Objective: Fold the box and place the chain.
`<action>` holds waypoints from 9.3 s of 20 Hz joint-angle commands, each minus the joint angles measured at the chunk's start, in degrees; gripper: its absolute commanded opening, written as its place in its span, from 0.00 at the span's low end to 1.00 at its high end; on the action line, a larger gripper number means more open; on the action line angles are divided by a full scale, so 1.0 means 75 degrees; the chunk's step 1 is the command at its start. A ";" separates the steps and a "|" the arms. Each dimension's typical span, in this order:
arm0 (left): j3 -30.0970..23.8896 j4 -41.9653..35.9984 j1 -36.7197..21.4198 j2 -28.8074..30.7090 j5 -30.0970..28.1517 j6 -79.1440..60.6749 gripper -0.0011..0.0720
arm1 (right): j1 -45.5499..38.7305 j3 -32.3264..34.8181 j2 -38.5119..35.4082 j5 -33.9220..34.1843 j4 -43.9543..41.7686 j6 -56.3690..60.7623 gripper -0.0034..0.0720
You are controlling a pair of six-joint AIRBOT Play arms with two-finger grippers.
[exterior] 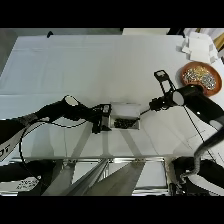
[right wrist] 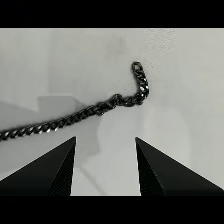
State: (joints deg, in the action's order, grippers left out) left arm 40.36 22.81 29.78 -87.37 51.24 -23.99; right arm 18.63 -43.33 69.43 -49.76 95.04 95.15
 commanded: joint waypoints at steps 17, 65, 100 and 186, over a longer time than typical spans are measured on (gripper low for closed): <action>0.0000 0.0003 -0.0006 0.0006 -0.0003 0.0000 0.58 | -0.0017 0.0009 0.0962 -0.0041 -0.0175 0.0079 0.06; 0.0000 0.0003 -0.0006 0.0003 -0.0003 0.0000 0.58 | 0.2728 -0.0935 -0.1708 0.0487 -0.3535 -0.1795 0.37; 0.0000 0.0003 -0.0006 0.0003 -0.0003 0.0000 0.58 | 0.2903 -0.0064 -0.1396 0.0026 -0.3252 -0.7157 0.44; 0.0000 0.0003 -0.0006 0.0003 -0.0003 0.0000 0.58 | 0.1935 0.2585 -0.2090 0.2361 -0.9649 -0.9754 0.06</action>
State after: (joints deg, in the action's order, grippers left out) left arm 40.36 22.81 29.76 -87.37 51.27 -23.99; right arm 33.34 -25.39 53.39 -33.82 26.81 24.77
